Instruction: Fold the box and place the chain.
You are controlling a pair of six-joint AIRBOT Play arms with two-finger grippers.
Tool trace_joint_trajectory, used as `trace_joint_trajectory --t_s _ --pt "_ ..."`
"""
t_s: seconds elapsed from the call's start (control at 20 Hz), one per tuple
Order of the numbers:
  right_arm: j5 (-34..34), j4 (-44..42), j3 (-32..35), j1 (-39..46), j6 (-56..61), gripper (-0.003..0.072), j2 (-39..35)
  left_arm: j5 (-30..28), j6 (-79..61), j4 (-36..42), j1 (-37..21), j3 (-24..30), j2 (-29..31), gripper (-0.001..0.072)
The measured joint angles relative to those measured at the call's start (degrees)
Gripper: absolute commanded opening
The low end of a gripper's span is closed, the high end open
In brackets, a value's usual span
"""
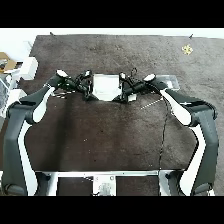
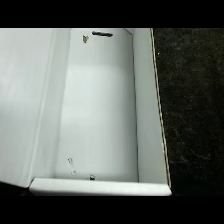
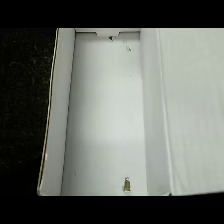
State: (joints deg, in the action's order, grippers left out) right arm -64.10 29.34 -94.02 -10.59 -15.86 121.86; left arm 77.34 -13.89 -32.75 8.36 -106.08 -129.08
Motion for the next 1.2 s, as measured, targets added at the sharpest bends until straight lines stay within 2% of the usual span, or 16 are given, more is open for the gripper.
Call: trace_joint_trajectory --t_s 0.15,0.2,0.25,0.5,1.05,1.15,1.2 --pt "-0.4 0.0 0.0 0.0 0.0 0.0369 0.0 0.0 0.0 -0.1 0.0 0.0 0.0 0.0411" --pt "-0.5 0.0 0.0 0.0 0.0 0.0418 0.0 0.0 -0.1 -0.1 0.0 0.0 0.0 0.0411" --pt "-0.5 -0.1 0.0 0.0 0.0 0.0693 0.0 0.0 -0.1 -0.1 0.0 0.0 0.0 0.0411" --pt "-0.8 1.6 0.1 -0.1 0.2 0.0691 -1.2 0.1 -0.2 -0.3 0.0 0.0 0.0 0.0411" --pt "-1.3 20.5 0.0 0.1 11.5 0.0688 -10.3 0.0 -0.1 -0.3 0.0 0.0 0.0 0.0411" --pt "-1.5 22.3 0.0 0.1 14.6 0.068 -12.5 -0.2 -0.1 -0.3 0.0 0.0 0.0 0.0411" --pt "-1.9 23.0 0.0 0.1 16.4 0.063 -13.6 -0.2 -0.1 -0.4 0.0 0.0 0.0 0.0411"
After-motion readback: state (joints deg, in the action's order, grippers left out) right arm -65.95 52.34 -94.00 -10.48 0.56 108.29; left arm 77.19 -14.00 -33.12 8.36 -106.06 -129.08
